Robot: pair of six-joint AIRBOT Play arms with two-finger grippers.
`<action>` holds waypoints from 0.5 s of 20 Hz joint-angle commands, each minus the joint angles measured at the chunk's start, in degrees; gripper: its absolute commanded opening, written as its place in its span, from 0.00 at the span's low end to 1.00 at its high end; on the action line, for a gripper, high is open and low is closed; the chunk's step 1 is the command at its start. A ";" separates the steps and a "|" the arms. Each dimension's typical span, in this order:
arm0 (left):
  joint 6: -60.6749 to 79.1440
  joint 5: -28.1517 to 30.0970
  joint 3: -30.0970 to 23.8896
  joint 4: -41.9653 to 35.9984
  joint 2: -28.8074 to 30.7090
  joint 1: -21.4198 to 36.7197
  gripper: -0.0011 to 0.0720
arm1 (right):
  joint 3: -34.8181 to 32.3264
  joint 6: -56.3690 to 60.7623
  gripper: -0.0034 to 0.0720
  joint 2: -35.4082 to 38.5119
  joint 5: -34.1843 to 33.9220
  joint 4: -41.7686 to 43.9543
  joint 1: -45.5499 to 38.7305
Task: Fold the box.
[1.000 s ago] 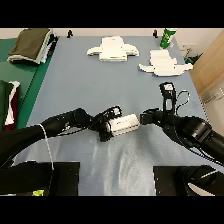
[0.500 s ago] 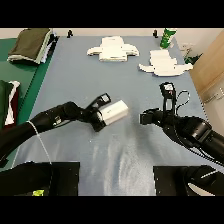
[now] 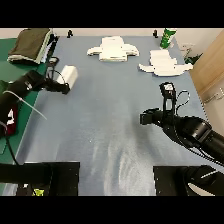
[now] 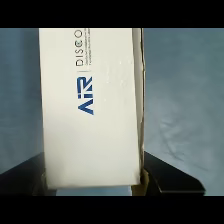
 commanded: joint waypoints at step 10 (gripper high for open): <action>-3.67 -2.71 32.61 4.22 -28.35 9.86 0.48 | 0.02 0.00 0.06 -0.02 2.03 -1.07 -0.02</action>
